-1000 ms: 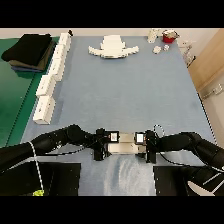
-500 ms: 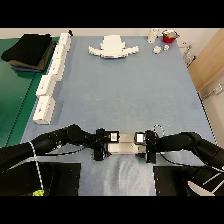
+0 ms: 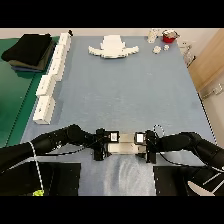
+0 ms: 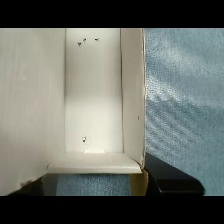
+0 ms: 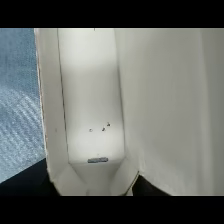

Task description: Fold the box.

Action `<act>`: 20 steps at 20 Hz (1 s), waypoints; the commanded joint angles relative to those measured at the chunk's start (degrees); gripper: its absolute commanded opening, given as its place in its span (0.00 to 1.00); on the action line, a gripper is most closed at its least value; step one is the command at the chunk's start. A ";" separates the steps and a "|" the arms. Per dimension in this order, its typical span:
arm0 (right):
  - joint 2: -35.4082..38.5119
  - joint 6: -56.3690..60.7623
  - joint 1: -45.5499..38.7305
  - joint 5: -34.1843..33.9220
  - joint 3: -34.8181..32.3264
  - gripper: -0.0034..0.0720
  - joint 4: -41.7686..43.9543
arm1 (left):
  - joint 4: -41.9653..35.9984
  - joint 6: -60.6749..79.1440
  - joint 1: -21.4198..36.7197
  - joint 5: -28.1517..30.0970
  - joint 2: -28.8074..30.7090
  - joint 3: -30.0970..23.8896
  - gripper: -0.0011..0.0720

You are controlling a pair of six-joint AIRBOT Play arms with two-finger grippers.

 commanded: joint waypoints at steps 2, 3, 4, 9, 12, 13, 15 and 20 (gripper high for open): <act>0.04 0.02 0.07 0.13 0.00 0.79 -0.02 | 0.00 0.02 -0.04 0.02 0.00 -0.02 0.71; 0.04 0.04 0.04 0.13 0.00 0.82 -0.04 | 0.00 0.02 -0.04 0.02 0.00 -0.02 0.71; 0.04 0.04 0.04 0.13 0.00 0.98 -0.13 | 0.00 0.02 -0.04 0.02 0.00 -0.02 0.71; 0.07 6.16 0.04 -0.87 0.70 1.00 -3.65 | 0.00 0.02 -0.04 0.02 0.00 -0.02 0.71; 0.07 13.31 0.02 -5.62 2.78 1.00 -10.54 | 0.00 0.02 -0.04 0.02 0.00 -0.02 0.71; 0.07 16.09 0.02 -7.89 3.85 1.00 -12.17 | 0.00 0.02 -0.04 0.02 0.00 -0.02 0.71; 0.07 20.85 0.02 -13.00 6.27 1.00 -15.34 | 0.00 0.02 -0.04 0.02 0.00 -0.02 0.71; 0.07 32.48 0.02 -22.58 12.74 1.00 -20.28 | 0.00 0.02 -0.04 0.02 0.00 -0.02 0.71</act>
